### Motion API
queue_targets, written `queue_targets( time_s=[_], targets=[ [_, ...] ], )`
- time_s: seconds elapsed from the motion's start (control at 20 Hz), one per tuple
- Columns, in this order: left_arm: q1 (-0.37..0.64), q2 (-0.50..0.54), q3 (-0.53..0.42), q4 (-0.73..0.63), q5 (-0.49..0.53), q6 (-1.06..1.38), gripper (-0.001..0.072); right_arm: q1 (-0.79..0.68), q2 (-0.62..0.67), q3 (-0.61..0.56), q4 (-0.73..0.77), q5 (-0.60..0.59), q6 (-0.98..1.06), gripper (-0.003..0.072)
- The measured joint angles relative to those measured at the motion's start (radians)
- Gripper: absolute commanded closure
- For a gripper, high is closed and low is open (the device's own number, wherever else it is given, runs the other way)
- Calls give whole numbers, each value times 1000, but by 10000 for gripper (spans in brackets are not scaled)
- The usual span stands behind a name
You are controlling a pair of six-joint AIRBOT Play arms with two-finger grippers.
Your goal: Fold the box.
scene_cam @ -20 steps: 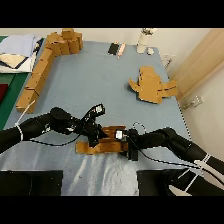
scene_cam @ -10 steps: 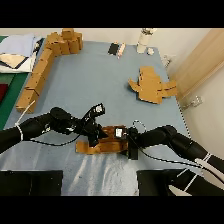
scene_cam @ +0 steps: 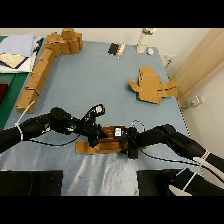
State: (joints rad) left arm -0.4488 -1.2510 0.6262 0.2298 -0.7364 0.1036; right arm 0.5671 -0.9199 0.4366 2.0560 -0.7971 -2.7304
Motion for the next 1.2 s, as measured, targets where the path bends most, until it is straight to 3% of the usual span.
queue_targets(
  time_s=[0.2, 0.25, 0.35, 0.45, 0.5, 0.85, 0.9, 0.95, 1.2],
  targets=[
    [0, 0, 0, 0, 0, 0, 694, 0, -15, 0, 0, 2, 0, 114],
    [0, 0, 0, 0, 0, 0, 694, 0, -16, 0, 0, 2, 0, 237],
    [0, 0, -1, 0, -6, 0, 694, 0, -18, 0, 0, -5, 0, 273],
    [0, 0, -1, 0, -4, 0, 694, 0, -19, 1, 0, -6, 0, 154],
    [0, 0, -1, 0, -1, 0, 694, 0, -20, 1, -2, -7, -1, 138],
    [0, 0, 0, 0, 0, 0, 695, 0, -3, 4, 1, -56, 0, 138],
    [0, 0, 0, -1, 2, 0, 694, 0, 6, 8, 0, -57, 0, 89],
    [0, 0, 0, -1, 3, 0, 694, 0, 16, 12, 0, -60, 2, -34],
    [0, 0, 0, -2, 8, -1, 694, 0, 29, 24, 0, -56, 15, -34]
  ],
)
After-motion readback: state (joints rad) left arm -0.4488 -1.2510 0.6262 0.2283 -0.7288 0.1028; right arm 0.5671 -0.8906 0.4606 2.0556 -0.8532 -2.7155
